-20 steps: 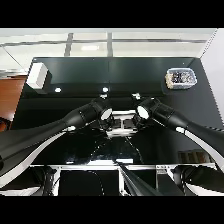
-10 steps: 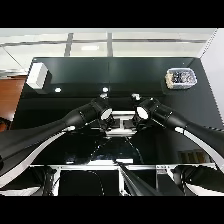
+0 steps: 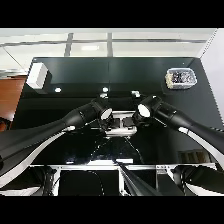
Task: Fold the box and place the chain.
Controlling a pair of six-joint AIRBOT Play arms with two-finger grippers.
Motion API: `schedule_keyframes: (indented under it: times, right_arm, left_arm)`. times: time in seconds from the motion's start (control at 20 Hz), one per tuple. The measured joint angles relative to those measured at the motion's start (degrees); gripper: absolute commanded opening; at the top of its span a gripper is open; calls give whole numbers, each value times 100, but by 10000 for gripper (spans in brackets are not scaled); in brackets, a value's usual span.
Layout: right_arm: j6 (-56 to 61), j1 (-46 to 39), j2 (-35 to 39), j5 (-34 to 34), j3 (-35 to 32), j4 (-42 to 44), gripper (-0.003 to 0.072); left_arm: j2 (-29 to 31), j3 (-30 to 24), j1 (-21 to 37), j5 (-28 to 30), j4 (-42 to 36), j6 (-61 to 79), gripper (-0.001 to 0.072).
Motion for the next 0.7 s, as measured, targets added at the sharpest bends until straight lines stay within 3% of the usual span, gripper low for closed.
schedule_keyframes:
  times: [0.2, 0.4, 0.5, 0.55, 0.6, 0.7]
  right_arm:
    - [-232, -83, 745, 332, 160, -407, 484]
    - [-295, -409, 1469, 656, 203, -1998, 484]
    - [-313, -833, 1624, 411, 149, -2802, 485]
    - [-310, -1108, 1665, 125, 83, -3038, 520]
    - [-256, -1410, 1687, -254, 4, -3206, 720]
    - [269, -2107, 1617, -1132, -151, -3252, 720]
  left_arm:
    - [0, 0, 0, 15, 0, 0, 24]
    - [0, 0, 0, 22, 0, 0, 24]
    - [-2, 0, 0, 24, 0, -2, 24]
    - [0, 0, 2, 24, 0, -2, 24]
    - [0, 0, 4, 26, 0, -2, 25]
    - [0, 0, 7, 31, 2, -2, 24]
